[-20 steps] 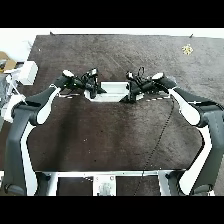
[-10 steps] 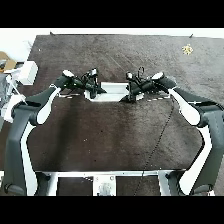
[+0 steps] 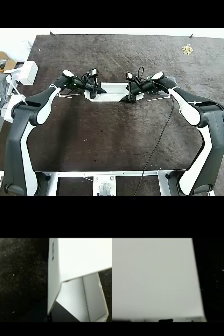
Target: Fold the box and place the chain.
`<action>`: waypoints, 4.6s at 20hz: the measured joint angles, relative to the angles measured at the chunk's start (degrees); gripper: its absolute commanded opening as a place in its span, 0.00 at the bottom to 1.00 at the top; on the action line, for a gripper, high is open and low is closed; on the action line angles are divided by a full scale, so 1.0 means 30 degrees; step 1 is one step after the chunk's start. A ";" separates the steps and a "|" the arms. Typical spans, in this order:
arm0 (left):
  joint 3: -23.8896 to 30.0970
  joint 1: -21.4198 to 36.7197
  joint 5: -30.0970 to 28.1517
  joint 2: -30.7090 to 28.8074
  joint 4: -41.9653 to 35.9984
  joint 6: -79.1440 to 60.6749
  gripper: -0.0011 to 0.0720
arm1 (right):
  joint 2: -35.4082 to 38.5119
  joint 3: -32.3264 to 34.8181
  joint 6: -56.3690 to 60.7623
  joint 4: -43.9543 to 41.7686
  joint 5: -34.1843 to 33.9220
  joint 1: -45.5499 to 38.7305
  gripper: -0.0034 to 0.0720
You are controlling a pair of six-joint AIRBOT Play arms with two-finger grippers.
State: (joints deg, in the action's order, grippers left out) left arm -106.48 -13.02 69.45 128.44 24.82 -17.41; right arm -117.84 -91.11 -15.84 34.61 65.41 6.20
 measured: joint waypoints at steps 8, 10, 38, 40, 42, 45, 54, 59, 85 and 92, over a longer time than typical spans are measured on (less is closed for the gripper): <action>0.0000 0.0000 0.0000 0.0000 0.0000 0.0000 0.03 | 0.0000 0.0000 -0.0007 0.0044 -0.0044 0.0000 0.64; 0.0000 0.0000 0.0007 0.0000 -0.0007 0.0000 0.03 | 0.0000 0.0000 -0.0007 0.0044 -0.0051 0.0000 0.64; -0.0138 0.1938 0.6186 -0.2747 -0.0095 0.6069 0.03 | 0.0000 0.0000 -0.0007 0.0036 -0.0102 -0.0015 0.64; -0.0131 0.1421 0.6637 -0.2754 0.0707 0.6637 0.03 | 0.0000 0.0000 -0.0007 0.0036 -0.0102 -0.0015 0.64; -0.0138 0.0845 0.6710 -0.2776 0.1020 0.6943 0.03 | 0.0000 0.0000 -0.0007 0.0036 -0.0102 -0.0015 0.64; -0.0131 0.0044 0.5974 -0.2776 0.0721 0.7184 0.03 | 0.0000 0.0000 -0.0007 0.0036 -0.0102 -0.0015 0.64; -0.0131 -0.0699 0.3942 -0.2776 -0.0095 0.7978 0.03 | 0.0000 0.0000 0.0000 0.0036 -0.0095 -0.0015 0.64; -0.0131 -0.0750 0.1406 -0.2776 -0.0131 0.8626 0.03 | 0.0000 0.0000 0.0007 0.0036 -0.0095 -0.0022 0.64; -0.0240 -0.0736 -0.2637 -0.1792 0.2856 1.1672 0.03 | -0.0007 0.0000 -0.0015 0.0051 -0.0080 -0.0036 0.64; -0.0954 -0.0510 -0.3169 -0.3053 0.3330 1.1788 0.02 | -0.0007 -0.0007 -0.0022 0.0058 -0.0095 -0.0036 0.64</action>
State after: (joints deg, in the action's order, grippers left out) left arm -109.34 -14.55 59.94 119.28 34.81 17.96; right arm -117.86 -91.13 -15.90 34.79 65.12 6.09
